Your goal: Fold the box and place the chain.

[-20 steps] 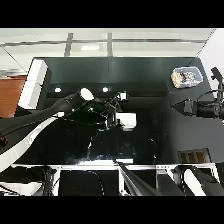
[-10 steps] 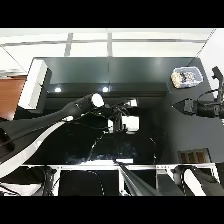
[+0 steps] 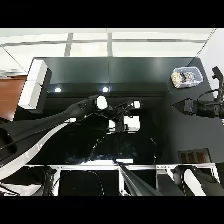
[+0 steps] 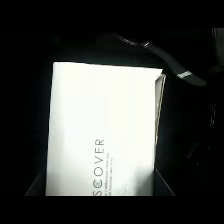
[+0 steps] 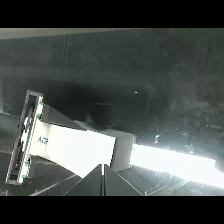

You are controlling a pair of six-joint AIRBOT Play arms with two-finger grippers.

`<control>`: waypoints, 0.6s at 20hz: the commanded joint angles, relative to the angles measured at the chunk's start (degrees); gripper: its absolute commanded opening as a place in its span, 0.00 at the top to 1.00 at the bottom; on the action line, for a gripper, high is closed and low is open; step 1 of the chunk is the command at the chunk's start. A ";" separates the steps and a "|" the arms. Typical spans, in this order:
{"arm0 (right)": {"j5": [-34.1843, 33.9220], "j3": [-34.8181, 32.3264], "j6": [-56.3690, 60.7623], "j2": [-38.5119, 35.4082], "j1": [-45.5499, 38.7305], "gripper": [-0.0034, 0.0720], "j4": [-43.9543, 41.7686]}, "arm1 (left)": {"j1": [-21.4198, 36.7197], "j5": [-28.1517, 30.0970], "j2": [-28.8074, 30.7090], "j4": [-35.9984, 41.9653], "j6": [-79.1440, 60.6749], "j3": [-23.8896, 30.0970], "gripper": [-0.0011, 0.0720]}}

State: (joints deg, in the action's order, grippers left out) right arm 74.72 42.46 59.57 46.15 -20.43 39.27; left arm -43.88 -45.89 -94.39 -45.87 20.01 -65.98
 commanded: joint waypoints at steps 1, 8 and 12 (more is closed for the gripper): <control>0.00 0.00 0.00 -0.04 -0.02 0.94 0.00 | 0.42 0.20 1.53 -3.04 4.35 -0.98 0.78; -0.02 0.00 -0.04 -0.04 -0.02 0.94 0.04 | 15.19 -12.72 13.22 -28.35 42.38 -0.81 0.77; -0.17 -0.13 -0.07 -0.04 -0.02 0.94 0.46 | 31.74 -19.34 22.34 -32.92 50.69 7.15 0.77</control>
State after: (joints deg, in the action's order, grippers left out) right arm 74.67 42.39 59.55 46.15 -20.43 39.46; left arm -22.57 -59.40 -78.04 -72.53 60.73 -63.44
